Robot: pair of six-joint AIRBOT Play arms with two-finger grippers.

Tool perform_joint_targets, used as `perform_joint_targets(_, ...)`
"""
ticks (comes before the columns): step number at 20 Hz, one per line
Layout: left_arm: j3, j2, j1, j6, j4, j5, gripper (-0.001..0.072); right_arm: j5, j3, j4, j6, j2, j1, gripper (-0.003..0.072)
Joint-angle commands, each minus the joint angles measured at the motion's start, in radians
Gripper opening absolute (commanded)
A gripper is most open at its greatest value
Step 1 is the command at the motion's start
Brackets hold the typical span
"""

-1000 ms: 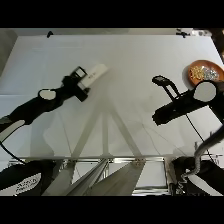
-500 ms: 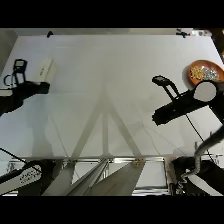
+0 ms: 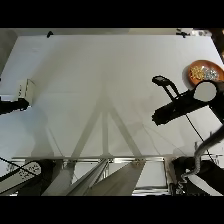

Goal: Fold the box and place the chain.

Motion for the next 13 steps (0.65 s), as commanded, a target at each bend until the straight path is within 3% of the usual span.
perform_joint_targets(1, 0.0, 0.062, 0.012, -0.006, 0.029, -0.027, 0.0703, 0.001, 0.001, 0.0, 0.0, 0.0, -0.001, 0.0015)
perform_joint_targets(7, 0.0, 0.164, 0.006, -0.003, -0.084, -0.006, 0.0701, 0.0, 0.001, 0.0, 0.0, 0.0, -0.001, 0.0015)
perform_joint_targets(13, 0.0, 0.172, -0.155, 0.03, -0.092, -0.001, 0.0701, 0.001, 0.001, 0.0, 0.0, 0.0, 0.0, 0.0015)
